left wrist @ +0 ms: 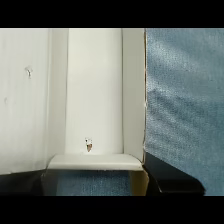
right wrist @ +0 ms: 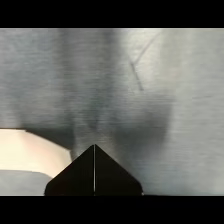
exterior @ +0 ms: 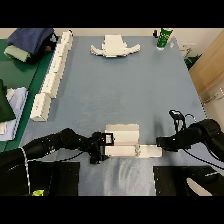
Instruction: Fold the box.
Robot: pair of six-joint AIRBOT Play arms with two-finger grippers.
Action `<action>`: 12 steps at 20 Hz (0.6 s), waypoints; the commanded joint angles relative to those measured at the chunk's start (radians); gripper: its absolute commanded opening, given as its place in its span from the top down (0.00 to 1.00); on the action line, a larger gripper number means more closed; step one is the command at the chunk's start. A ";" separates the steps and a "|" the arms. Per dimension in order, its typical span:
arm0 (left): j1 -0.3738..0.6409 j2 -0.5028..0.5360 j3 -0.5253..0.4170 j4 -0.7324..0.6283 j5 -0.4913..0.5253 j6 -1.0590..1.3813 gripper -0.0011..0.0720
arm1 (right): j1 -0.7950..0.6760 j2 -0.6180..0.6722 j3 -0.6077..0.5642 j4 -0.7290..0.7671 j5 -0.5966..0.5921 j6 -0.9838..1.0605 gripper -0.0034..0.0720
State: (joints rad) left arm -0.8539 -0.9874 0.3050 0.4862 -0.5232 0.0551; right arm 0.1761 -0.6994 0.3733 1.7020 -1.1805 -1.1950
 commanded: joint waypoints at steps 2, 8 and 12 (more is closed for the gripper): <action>0.000 0.000 0.000 0.000 0.000 0.000 0.34 | -0.008 -0.028 0.000 0.132 -0.001 -0.063 0.95; 0.000 0.000 0.000 0.000 0.000 0.000 0.34 | -0.006 0.055 0.002 0.256 -0.025 -0.101 0.95; 0.000 0.000 0.000 0.000 0.000 0.000 0.34 | -0.006 0.088 0.001 0.293 -0.025 -0.120 0.95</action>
State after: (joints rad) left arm -0.8539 -0.9874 0.3050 0.4862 -0.5232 0.0547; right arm 0.1707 -0.6338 0.3740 1.9488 -1.2053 -1.2949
